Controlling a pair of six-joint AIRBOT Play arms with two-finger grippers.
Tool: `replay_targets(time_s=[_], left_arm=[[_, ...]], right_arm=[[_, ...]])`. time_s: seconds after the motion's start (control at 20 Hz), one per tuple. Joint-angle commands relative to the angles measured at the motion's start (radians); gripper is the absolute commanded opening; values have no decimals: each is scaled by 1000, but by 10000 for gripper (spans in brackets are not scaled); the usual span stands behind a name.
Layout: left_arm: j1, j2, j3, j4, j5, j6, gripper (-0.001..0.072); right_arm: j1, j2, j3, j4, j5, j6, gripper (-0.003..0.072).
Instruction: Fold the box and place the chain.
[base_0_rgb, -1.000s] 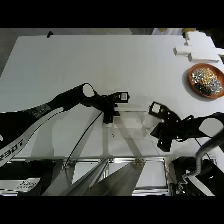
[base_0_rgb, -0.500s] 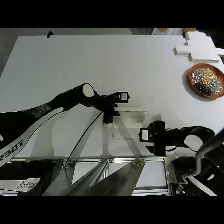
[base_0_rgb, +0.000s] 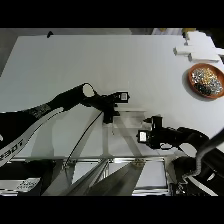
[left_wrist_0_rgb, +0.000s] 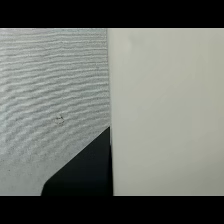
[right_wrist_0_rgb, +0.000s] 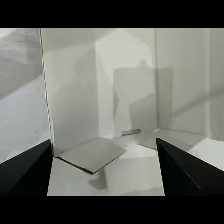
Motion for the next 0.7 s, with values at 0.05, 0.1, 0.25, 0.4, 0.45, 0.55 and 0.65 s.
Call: replay_targets(time_s=[0.05,0.1,0.25,0.4,0.45,0.55,0.65], left_arm=[[0,0,0,0,0,0,11],[0,0,0,0,0,0,11],[0,0,0,0,0,0,11],[0,0,0,0,0,0,11],[0,0,0,0,0,0,11],[0,0,0,0,0,0,11],[0,0,0,0,0,0,11]], right_arm=[[-67,0,47,-4,24,-21,691],[-92,-6,55,22,31,-36,691],[-143,-43,85,141,56,-150,690],[-193,-122,142,206,109,-252,686],[-212,-148,156,233,111,-264,686],[-254,-207,179,296,148,-324,686],[-301,-262,185,364,191,-406,686]])
